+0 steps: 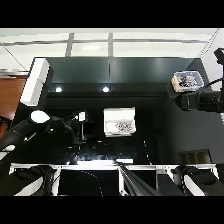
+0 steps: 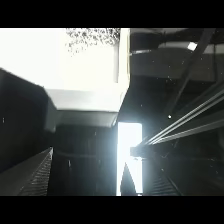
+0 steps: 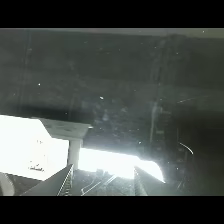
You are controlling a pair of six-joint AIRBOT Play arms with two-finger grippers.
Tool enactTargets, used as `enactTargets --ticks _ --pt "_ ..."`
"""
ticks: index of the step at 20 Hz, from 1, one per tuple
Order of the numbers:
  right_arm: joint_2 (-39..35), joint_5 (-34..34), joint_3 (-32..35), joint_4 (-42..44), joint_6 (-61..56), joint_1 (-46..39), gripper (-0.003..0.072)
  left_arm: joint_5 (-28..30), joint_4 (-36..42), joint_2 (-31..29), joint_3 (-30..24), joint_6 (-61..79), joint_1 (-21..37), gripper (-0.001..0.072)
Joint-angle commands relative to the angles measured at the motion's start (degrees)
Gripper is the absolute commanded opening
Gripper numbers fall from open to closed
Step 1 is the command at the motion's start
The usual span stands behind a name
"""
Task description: Fold the box and place the chain.
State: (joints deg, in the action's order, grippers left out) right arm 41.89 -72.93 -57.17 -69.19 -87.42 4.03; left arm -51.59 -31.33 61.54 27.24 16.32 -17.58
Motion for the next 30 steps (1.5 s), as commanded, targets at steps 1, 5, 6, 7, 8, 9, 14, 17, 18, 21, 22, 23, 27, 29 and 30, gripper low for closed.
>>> enactTargets --ticks 1,5,6,7,8,9,14,17,18,21,22,23,27,29,30 --pt "0.1 0.3 0.0 -0.1 0.0 0.0 0.0443 -1.3 1.9 5.6 2.1 7.4 -1.0 0.0708" --pt "0.1 0.3 0.0 -0.1 0.0 0.0 0.0444 -0.3 2.1 8.7 3.0 7.5 -3.5 0.0708" --pt "0.1 0.3 0.0 -0.1 0.0 0.0 0.0444 0.2 2.4 9.1 3.0 7.4 -3.9 0.0708" --pt "0.1 0.3 0.0 -0.1 0.0 0.0 0.0444 0.2 3.7 9.4 3.0 7.3 -3.9 0.0708" --pt "0.1 0.3 0.0 -0.1 0.0 0.0 0.0444 0.3 5.0 9.6 3.0 7.3 -3.8 0.0708" --pt "0.1 0.3 0.0 -0.1 0.0 0.0 0.0444 0.5 6.1 9.6 3.0 7.3 -3.9 0.0708" --pt "0.1 0.3 0.0 -0.1 0.0 0.0 0.0444 1.9 10.3 9.6 3.0 5.9 -4.0 0.0708" --pt "0.1 0.8 0.0 0.0 0.0 0.0 0.0443 3.9 10.4 9.9 3.0 5.7 -5.1 0.0708" --pt "0.1 0.8 0.0 0.0 0.0 0.0 0.0444 4.0 10.4 10.1 3.1 5.7 -5.3 0.0708" --pt "0.1 0.9 0.0 0.0 0.0 0.0 0.0444 5.2 10.3 10.6 3.7 3.9 -5.9 0.0708" --pt "0.1 0.9 0.0 0.1 0.0 0.0 0.0444 5.5 9.9 11.1 4.2 2.8 -6.1 0.0708" --pt "0.2 0.9 0.0 0.1 0.0 0.0 0.0444 5.5 9.2 11.7 4.9 1.8 -6.1 0.0708" --pt "0.2 1.1 0.0 0.1 0.0 0.0 0.0444 4.7 6.7 13.5 7.0 -0.1 -7.1 0.0708" --pt "0.2 1.1 0.0 0.1 0.0 0.0 0.0444 4.6 5.7 13.7 7.3 -0.1 -7.8 0.0708" --pt "0.2 1.2 0.1 0.1 0.0 0.0 0.0443 4.7 5.7 13.7 7.3 -0.1 -8.2 0.0708"
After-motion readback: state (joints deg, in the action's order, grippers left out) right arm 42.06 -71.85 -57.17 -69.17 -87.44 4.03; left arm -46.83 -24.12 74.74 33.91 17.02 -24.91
